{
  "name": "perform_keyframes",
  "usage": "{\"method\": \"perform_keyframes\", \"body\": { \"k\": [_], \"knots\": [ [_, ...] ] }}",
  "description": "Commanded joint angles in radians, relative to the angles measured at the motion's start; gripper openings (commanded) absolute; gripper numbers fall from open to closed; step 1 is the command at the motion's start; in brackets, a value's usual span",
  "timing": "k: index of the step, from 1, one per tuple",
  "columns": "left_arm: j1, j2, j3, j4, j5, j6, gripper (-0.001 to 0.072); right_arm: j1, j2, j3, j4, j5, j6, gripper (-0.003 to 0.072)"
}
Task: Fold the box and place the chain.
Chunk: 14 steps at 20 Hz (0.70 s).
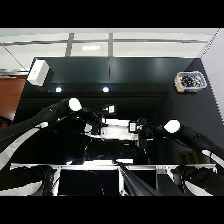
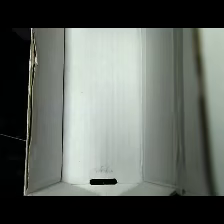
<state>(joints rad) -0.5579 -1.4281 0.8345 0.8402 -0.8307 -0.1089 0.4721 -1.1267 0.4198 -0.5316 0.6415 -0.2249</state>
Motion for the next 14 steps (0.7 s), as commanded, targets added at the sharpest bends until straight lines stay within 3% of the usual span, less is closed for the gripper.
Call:
{"method": "perform_keyframes", "body": {
  "k": [1,14],
  "knots": [
    [0.0,0.0,0.0,0.001,0.0,0.0,0.0025,0.0,-0.005,0.0,0.0,-0.007,-0.001,0.0661],
    [0.0,0.0,0.0,0.0,0.0,0.0,0.0026,0.0,-0.016,0.0,0.003,-0.014,0.0,0.0661]
  ]
}}
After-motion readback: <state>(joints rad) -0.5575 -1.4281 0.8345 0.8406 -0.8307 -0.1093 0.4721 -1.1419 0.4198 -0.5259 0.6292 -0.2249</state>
